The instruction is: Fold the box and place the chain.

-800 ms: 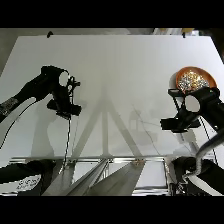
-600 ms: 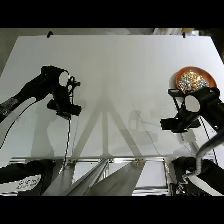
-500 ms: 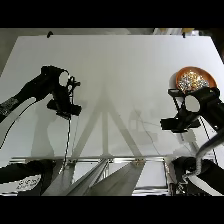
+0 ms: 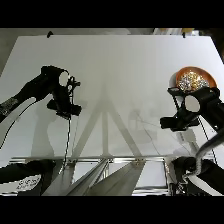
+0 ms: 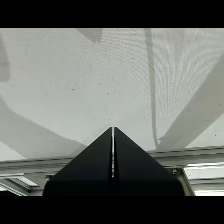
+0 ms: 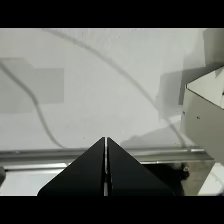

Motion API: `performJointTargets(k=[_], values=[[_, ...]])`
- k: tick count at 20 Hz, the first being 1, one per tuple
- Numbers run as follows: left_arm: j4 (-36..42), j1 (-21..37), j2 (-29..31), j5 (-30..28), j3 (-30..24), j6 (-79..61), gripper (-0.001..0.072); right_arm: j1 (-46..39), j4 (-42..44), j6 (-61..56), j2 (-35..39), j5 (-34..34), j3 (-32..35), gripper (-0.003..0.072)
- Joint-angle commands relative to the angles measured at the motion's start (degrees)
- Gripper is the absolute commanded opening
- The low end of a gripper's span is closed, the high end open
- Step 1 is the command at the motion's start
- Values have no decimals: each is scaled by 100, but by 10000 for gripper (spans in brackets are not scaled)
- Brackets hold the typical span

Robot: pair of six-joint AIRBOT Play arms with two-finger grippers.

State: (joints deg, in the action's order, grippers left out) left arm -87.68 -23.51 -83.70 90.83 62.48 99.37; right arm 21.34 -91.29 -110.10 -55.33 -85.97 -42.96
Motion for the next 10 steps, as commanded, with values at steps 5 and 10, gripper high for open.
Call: performJointTargets(k=[5,10], values=[[-2,7,4,24,2,-280,16,-297,-2868,-44,2,654,-4,13],[0,4,4,24,2,-317,16,-2614,-3919,848,2,745,-7,12]])
